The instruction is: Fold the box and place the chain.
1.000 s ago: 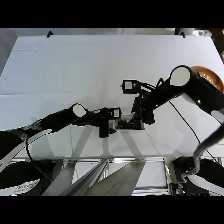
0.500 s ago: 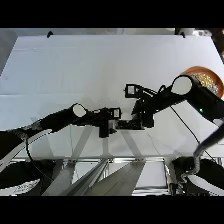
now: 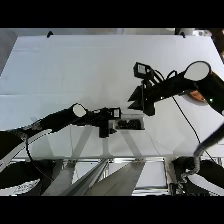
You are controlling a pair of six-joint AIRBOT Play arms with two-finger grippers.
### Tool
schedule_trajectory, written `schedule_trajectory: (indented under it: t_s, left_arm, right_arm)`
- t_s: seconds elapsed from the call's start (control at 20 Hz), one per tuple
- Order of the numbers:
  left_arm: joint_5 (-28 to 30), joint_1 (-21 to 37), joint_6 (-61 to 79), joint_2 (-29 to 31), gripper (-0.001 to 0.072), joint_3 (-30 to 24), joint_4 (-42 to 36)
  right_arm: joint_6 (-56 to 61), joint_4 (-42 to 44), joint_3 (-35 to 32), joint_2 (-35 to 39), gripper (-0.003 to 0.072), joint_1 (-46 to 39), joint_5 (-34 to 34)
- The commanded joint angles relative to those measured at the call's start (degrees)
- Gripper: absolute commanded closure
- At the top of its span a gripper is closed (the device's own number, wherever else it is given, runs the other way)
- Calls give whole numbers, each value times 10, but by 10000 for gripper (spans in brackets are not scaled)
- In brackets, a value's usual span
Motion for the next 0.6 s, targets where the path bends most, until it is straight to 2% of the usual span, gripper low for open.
schedule_trajectory:
  t_s: [0.0, 0.2, 0.55]
  left_arm:
    - [0, 0, 0, 0, 576, 0, 0]
    - [0, 0, 0, 0, 576, 0, 0]
    - [0, 0, 0, 0, 576, 0, 0]
  right_arm:
    - [-8, 9, 31, -56, 412, -10, 12]
    - [-4, -2, 32, -123, 412, 8, 73]
    - [9, -55, 5, -124, 411, 31, 56]
